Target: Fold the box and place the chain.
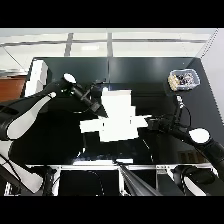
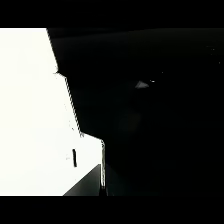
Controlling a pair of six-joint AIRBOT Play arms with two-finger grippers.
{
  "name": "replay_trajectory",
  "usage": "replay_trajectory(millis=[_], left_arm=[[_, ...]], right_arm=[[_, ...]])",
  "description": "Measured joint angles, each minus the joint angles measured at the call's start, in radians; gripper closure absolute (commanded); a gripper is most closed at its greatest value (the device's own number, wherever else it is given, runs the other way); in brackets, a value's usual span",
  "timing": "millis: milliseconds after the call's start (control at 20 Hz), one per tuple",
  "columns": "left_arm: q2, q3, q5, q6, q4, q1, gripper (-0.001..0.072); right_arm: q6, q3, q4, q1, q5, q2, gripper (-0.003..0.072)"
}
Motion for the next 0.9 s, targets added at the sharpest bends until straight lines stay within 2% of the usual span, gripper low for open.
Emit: replay_trajectory(millis=[500, 550, 600, 700, 750, 800, 850, 900], left_arm=[[-0.002, 0.001, 0.031, -0.001, 0.006, -0.008, 0.0457], [-0.002, 0.001, 0.034, -0.005, 0.006, -0.008, 0.0496], [-0.002, 0.001, 0.034, -0.005, 0.006, -0.009, 0.0496], [-0.002, 0.001, 0.032, -0.008, 0.006, -0.011, 0.0664], [-0.002, 0.001, 0.031, -0.006, 0.006, -0.013, 0.0671], [-0.002, 0.001, 0.026, -0.004, 0.006, -0.015, 0.0684], [-0.002, 0.001, 0.026, 0.000, 0.007, -0.016, 0.0684], [-0.002, 0.002, 0.027, 0.004, 0.010, -0.017, 0.0685]], right_arm=[[0.000, 0.000, -0.028, 0.000, 0.033, 0.000, 0.0668], [0.000, 0.000, -0.031, 0.000, 0.034, 0.000, 0.0669], [0.000, 0.000, -0.031, 0.000, 0.035, 0.000, 0.0668], [0.000, 0.000, -0.034, 0.000, 0.037, 0.000, 0.0668], [0.000, 0.000, -0.035, 0.000, 0.037, 0.000, 0.0666], [0.000, 0.000, -0.034, 0.000, 0.039, 0.000, 0.0527], [0.000, 0.000, -0.035, 0.000, 0.039, 0.000, 0.0191], [0.000, 0.000, -0.035, 0.000, 0.035, 0.000, -0.0031]])
